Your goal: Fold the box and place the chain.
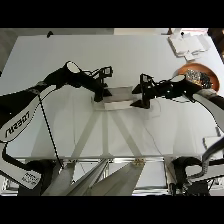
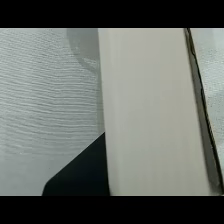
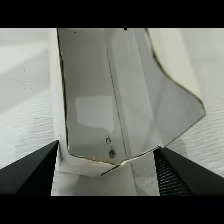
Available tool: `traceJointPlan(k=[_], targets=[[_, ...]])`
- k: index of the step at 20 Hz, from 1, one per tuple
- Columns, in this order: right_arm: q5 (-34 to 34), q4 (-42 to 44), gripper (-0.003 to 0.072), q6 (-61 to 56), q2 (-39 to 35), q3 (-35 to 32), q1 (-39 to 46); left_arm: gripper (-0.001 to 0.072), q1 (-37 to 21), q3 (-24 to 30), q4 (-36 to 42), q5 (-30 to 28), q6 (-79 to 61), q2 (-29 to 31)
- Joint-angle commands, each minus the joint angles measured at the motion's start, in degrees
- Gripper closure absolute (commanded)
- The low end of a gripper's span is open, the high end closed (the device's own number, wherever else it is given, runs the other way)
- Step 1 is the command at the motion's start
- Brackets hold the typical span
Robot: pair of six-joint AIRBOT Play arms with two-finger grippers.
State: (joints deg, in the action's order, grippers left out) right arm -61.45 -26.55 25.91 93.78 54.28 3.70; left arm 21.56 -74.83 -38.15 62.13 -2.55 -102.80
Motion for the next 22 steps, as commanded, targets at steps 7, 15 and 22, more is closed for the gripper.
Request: traceJointPlan(k=[7, 15, 22], targets=[[-0.48, -0.31, 0.0056, 0.0, 2.67, 0.2, -2.58, 0.0695, -0.02, -0.04, 0.0, -0.15, 0.02, 0.02], [-0.57, -0.39, 0.0056, -0.17, 2.67, 0.2, -3.76, 0.0695, -0.02, -0.04, 0.0, -0.15, 0.02, 0.02], [-0.81, -0.39, 0.0056, -0.17, 2.67, 0.2, -3.74, 0.0695, -0.02, -0.04, 0.0, -0.15, 0.02, 0.04]])
